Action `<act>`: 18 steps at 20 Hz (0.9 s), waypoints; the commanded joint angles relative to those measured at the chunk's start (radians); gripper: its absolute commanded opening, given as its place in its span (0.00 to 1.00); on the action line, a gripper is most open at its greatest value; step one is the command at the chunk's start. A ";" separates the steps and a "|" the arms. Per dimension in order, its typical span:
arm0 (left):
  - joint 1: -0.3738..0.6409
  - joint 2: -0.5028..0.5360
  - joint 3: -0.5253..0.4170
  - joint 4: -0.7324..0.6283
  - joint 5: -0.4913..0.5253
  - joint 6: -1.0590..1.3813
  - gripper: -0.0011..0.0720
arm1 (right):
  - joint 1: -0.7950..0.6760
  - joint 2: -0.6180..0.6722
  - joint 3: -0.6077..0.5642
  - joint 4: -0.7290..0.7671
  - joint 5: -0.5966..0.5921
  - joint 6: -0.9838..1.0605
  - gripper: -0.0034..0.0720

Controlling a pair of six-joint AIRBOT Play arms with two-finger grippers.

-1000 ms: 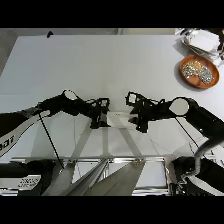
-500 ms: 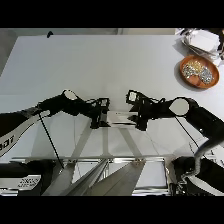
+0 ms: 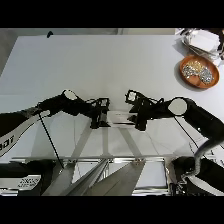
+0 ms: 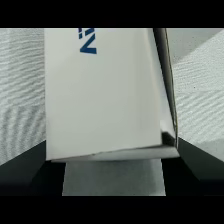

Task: Fold the box and place the chain.

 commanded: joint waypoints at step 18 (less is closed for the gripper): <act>0.000 0.000 0.001 0.000 0.000 0.000 0.48 | 0.032 0.005 -0.052 0.006 -0.035 0.020 0.60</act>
